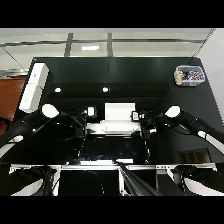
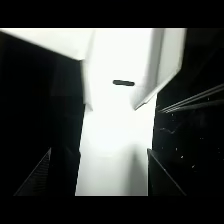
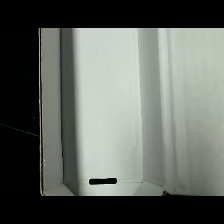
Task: Fold the box and place the chain.
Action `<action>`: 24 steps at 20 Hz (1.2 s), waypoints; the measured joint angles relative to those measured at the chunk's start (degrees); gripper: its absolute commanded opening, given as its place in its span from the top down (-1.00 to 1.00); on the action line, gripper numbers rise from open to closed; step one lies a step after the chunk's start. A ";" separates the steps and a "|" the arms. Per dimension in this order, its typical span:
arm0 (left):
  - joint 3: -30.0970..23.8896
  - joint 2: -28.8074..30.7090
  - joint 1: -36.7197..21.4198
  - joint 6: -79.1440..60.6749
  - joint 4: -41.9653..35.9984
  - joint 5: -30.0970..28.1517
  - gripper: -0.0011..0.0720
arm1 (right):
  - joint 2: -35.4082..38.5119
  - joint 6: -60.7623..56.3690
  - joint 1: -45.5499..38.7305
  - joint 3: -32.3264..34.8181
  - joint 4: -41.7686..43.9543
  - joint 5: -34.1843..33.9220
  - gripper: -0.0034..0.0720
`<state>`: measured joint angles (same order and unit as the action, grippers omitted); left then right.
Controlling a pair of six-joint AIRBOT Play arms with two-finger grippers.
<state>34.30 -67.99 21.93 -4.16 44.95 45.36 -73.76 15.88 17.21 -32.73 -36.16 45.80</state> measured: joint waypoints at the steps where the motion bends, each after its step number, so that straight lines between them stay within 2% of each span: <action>1: -0.09 -0.70 1.16 -0.85 0.46 -1.07 -0.97 | 0.00 0.00 0.00 0.00 0.02 0.00 -0.19; 6: 0.33 -3.15 4.00 -5.75 -4.94 -2.99 -0.96 | 0.00 0.00 0.00 0.00 0.02 0.00 -0.19; 7: 0.39 -3.39 4.46 -6.73 -6.12 -3.41 -0.81 | 0.00 0.00 0.00 0.00 0.02 0.00 -0.19; 8: 0.44 -3.50 4.81 -7.32 -7.43 -3.87 -0.27 | 0.00 0.00 0.00 0.00 0.02 0.00 -0.19; 9: 0.46 -3.65 5.09 -7.91 -8.50 -3.91 0.06 | 0.00 0.00 0.00 0.00 0.02 0.00 -0.19; 10: 0.46 -3.72 5.29 -8.44 -9.18 -3.30 0.07 | 0.00 0.02 0.00 0.00 0.00 0.00 -0.19; 11: 0.48 -3.76 5.46 -8.59 -10.01 -2.73 0.32 | 0.00 0.02 0.00 0.00 0.00 0.00 -0.19; 12: 0.50 -3.82 5.57 -8.66 -10.64 -2.69 0.42 | 0.00 0.02 0.00 0.00 0.00 0.00 -0.19; 24: 0.63 -7.78 5.79 -9.42 -25.59 -1.40 0.43 | 0.00 0.00 0.00 0.00 -0.02 -0.13 -0.19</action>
<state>34.94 -75.77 27.73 -13.58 19.35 43.97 -73.76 15.88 17.21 -32.73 -36.18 45.67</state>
